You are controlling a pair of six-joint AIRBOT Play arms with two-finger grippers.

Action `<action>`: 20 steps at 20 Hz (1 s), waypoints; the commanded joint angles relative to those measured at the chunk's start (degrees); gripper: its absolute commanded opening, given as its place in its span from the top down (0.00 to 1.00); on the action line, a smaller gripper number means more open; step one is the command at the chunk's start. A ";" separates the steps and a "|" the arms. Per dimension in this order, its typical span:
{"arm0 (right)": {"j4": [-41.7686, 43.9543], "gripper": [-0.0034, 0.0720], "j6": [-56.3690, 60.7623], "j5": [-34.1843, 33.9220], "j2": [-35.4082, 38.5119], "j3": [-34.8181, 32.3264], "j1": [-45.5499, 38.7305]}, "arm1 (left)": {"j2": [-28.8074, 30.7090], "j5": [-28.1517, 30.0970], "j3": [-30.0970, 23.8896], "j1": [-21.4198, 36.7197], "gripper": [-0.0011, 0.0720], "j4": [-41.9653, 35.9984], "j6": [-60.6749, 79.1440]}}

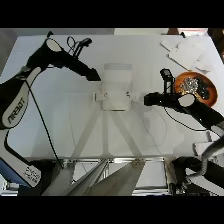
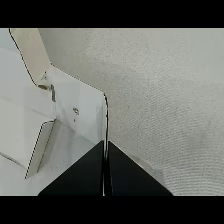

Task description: Fold the box and place the chain.

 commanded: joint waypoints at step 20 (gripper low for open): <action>0.02 0.94 0.02 0.02 0.04 -0.02 0.07 | -5.97 2.43 1.44 -4.22 0.04 -10.49 18.05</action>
